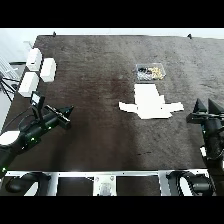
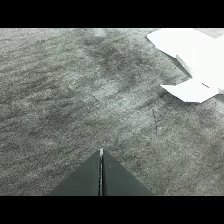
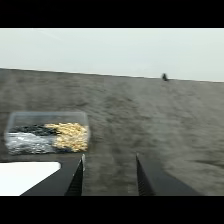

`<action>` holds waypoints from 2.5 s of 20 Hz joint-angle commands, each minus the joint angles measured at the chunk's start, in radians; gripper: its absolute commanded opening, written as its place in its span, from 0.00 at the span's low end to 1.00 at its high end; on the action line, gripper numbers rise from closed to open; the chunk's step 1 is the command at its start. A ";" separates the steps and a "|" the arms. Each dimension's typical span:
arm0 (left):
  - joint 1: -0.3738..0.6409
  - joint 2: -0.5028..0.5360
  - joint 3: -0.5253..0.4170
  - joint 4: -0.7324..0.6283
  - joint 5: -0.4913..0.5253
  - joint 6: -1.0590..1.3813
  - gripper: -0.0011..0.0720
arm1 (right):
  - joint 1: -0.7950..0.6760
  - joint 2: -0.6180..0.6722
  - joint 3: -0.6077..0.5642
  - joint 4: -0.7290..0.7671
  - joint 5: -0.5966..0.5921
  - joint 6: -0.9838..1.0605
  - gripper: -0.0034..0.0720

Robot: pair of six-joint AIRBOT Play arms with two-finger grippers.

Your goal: Fold the box and place the chain.

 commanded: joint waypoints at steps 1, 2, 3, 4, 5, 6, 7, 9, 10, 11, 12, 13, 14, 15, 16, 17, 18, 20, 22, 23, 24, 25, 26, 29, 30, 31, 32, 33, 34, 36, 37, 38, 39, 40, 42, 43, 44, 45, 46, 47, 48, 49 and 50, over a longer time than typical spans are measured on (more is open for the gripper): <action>0.000 0.000 0.001 0.000 0.000 0.000 0.05 | -0.086 -0.129 0.078 -0.006 -0.024 0.019 0.59; 0.000 0.000 0.001 0.000 0.000 0.000 0.05 | -0.122 -0.203 0.113 0.008 -0.003 0.026 0.59; 0.000 0.000 0.001 0.000 0.000 0.000 0.05 | -0.161 -0.279 0.150 0.013 0.049 0.029 0.59; 0.000 0.000 0.001 0.000 0.000 0.000 0.05 | -0.204 -0.363 0.191 0.012 0.126 0.046 0.59; 0.000 0.000 0.001 0.000 0.000 0.000 0.05 | -0.257 -0.462 0.240 0.011 0.228 0.086 0.59; 0.000 0.000 0.001 0.000 0.000 0.000 0.05 | -0.316 -0.562 0.290 0.008 0.349 0.135 0.59; 0.000 0.000 0.001 0.000 0.000 0.000 0.05 | -0.374 -0.652 0.337 -0.016 0.475 0.196 0.59; 0.000 0.000 0.001 0.000 0.000 0.000 0.05 | -0.487 -0.829 0.452 -0.192 0.745 0.434 0.58; 0.000 0.000 0.001 0.000 0.000 0.000 0.05 | -0.535 -0.916 0.524 -0.326 0.874 0.587 0.59; 0.000 0.000 0.001 0.000 0.000 0.000 0.05 | -0.571 -0.990 0.595 -0.449 0.980 0.709 0.59; 0.000 0.000 0.001 0.000 0.000 0.000 0.05 | -0.602 -1.058 0.673 -0.563 1.072 0.819 0.63; 0.000 0.000 0.001 0.000 0.000 0.000 0.05 | -0.624 -1.110 0.743 -0.642 1.149 0.890 0.65; 0.000 0.000 0.001 0.000 0.000 0.000 0.05 | -0.642 -1.158 0.818 -0.710 1.215 0.941 0.68; 0.000 0.000 0.001 0.000 0.000 0.000 0.05 | -0.649 -1.198 0.890 -0.770 1.277 0.986 0.68; 0.000 0.000 0.001 0.000 0.000 0.000 0.05 | -0.650 -1.245 0.974 -0.837 1.342 1.030 0.68; 0.000 0.000 0.001 0.000 0.000 0.000 0.05 | -0.650 -1.296 1.059 -0.887 1.410 1.062 0.68; 0.000 0.000 0.001 0.000 0.000 0.000 0.05 | -0.650 -1.348 1.136 -0.906 1.480 1.074 0.68; 0.000 0.000 0.001 0.000 0.000 0.000 0.05 | -0.650 -1.451 1.274 -0.909 1.618 1.081 0.71; 0.000 0.000 0.001 0.000 0.000 0.000 0.05 | -0.650 -1.536 1.374 -0.910 1.713 1.080 0.72; 0.000 0.000 0.001 0.000 0.000 0.000 0.05 | -0.650 -1.573 1.411 -0.912 1.740 1.080 0.72; 0.000 0.000 0.001 0.000 0.000 0.000 0.05 | -0.650 -1.601 1.437 -0.921 1.749 1.080 0.72; 0.000 0.000 0.001 0.000 0.000 0.000 0.05 | -0.650 -1.624 1.453 -0.924 1.748 1.080 0.72; 0.000 0.000 0.001 0.000 0.000 0.000 0.05 | -0.650 -1.644 1.460 -0.925 1.748 1.077 0.72; 0.000 0.000 0.001 0.000 0.000 0.000 0.05 | -0.649 -1.703 1.474 -0.926 1.746 1.052 0.72; 0.000 0.000 0.001 0.000 0.000 0.000 0.05 | -0.645 -1.720 1.476 -0.925 1.746 1.049 0.72; 0.000 0.000 0.001 0.000 0.000 0.000 0.05 | -0.642 -1.736 1.476 -0.925 1.746 1.032 0.71; 0.000 0.000 0.001 0.000 0.000 0.000 0.05 | -0.639 -1.750 1.477 -0.925 1.746 1.026 0.71; 0.000 0.000 0.001 0.000 0.000 0.000 0.05 | -0.634 -1.764 1.478 -0.924 1.743 1.010 0.71; 0.000 0.000 0.001 0.000 0.000 0.000 0.05 | -0.629 -1.774 1.478 -0.924 1.740 1.006 0.71; 0.000 0.000 0.001 0.000 0.000 0.000 0.05 | -0.618 -1.791 1.479 -0.917 1.732 0.991 0.71; 0.000 0.000 0.001 0.000 0.000 0.000 0.05 | -0.613 -1.798 1.479 -0.914 1.730 0.980 0.71; 0.000 0.000 0.001 0.000 0.000 0.000 0.05 | -0.608 -1.804 1.479 -0.911 1.729 0.977 0.71; 0.000 0.000 0.001 0.000 0.000 0.000 0.05 | -0.604 -1.811 1.479 -0.905 1.727 0.974 0.71; 0.000 0.000 0.001 0.000 0.000 0.000 0.05 | -0.600 -1.818 1.479 -0.899 1.727 0.973 0.71; 0.000 0.000 0.001 0.000 0.000 0.000 0.05 | -0.589 -1.828 1.479 -0.887 1.732 0.973 0.71; 0.000 0.000 0.001 0.000 0.000 0.000 0.05 | -0.582 -1.833 1.479 -0.886 1.742 0.973 0.71; 0.000 0.000 0.001 0.000 0.000 0.000 0.05 | -0.575 -1.839 1.479 -0.887 1.749 0.971 0.71; 0.000 0.000 0.001 0.000 0.000 0.000 0.05 | -0.567 -1.844 1.479 -0.885 1.751 0.970 0.71; 0.000 0.000 0.001 0.000 0.000 0.000 0.05 | -0.560 -1.850 1.479 -0.882 1.755 0.970 0.71; 0.000 0.000 0.001 0.000 0.000 0.000 0.05 | -0.552 -1.854 1.479 -0.877 1.759 0.970 0.70; 0.000 0.000 0.001 0.000 0.000 0.000 0.05 | -0.541 -1.859 1.479 -0.870 1.770 0.970 0.70; 0.000 0.000 0.001 0.000 0.000 0.000 0.05 | -0.531 -1.864 1.479 -0.863 1.784 0.970 0.70; 0.000 0.000 0.001 0.000 0.000 0.000 0.05 | -0.520 -1.869 1.477 -0.854 1.803 0.970 0.70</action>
